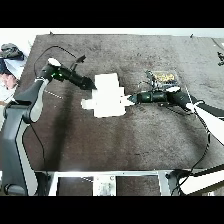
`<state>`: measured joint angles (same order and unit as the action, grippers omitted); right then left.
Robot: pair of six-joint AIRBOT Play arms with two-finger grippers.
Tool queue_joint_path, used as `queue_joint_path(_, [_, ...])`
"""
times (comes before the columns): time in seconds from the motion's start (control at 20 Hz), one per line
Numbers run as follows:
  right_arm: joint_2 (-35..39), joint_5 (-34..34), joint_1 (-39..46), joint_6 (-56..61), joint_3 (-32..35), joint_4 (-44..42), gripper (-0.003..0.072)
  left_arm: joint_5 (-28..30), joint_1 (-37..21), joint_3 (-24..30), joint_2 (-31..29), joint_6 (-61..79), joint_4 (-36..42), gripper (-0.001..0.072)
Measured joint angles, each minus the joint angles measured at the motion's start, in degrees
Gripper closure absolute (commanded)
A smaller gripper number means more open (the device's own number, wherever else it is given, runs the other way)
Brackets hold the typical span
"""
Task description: Fold the box and place the chain.
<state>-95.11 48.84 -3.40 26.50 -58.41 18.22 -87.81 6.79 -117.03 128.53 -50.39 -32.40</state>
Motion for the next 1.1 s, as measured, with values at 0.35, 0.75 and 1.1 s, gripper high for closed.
queue_joint_path(0.35, [0.0,0.0,0.02,0.0,0.0,0.0,0.0674,0.72,1.44,0.7,1.2,1.11,1.95,0.0244])
queue_joint_path(0.75, [0.0,0.02,0.07,0.02,0.0,0.0,0.0674,0.37,1.95,0.79,1.84,1.31,3.21,0.0366])
queue_joint_path(1.1, [0.0,0.13,0.07,0.02,0.0,0.02,0.0439,-1.16,2.29,0.76,2.29,2.01,3.56,0.0697])
